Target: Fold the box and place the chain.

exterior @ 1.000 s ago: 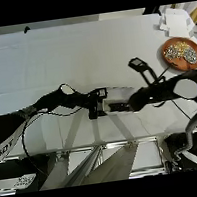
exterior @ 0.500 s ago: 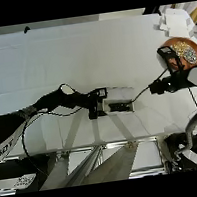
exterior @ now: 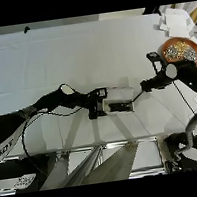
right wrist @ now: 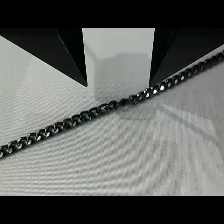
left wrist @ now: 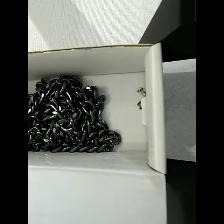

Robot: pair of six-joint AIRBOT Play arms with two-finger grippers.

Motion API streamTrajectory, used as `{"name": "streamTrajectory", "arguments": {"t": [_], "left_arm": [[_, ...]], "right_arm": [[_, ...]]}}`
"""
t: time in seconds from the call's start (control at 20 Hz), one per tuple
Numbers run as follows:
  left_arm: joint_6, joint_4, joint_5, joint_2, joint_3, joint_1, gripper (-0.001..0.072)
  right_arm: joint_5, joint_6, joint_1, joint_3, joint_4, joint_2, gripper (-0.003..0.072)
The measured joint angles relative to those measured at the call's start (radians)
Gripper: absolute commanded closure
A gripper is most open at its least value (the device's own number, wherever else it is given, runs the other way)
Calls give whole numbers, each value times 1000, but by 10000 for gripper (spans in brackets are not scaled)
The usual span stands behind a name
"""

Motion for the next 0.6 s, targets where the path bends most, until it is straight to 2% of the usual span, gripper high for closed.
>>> {"name": "streamTrajectory", "arguments": {"t": [0.15, 0.2, 0.25, 0.3, 0.35, 0.4, 0.6], "left_arm": [[0, 0, 0, 0, 0, 0, 319], [0, 0, 0, 0, 0, 0, 319], [0, 0, 0, 0, 0, 0, 319], [0, 0, 0, 0, 0, 0, 319], [0, 0, 0, 0, 0, 0, 319], [0, 0, 0, 0, 0, 0, 319], [0, 0, 0, 0, 0, 0, 319]], "right_arm": [[-27, 7, -1, -1, 0, -26, 291], [-31, 11, 0, -2, 0, -36, 334], [-35, 15, -1, -5, 0, -45, 466], [-37, 21, -1, -9, 0, -55, 560], [-39, 26, -1, -13, 0, -61, 639], [-41, 27, -1, -16, 0, -66, 672], [-47, 32, -1, -22, 0, -64, 673]]}}
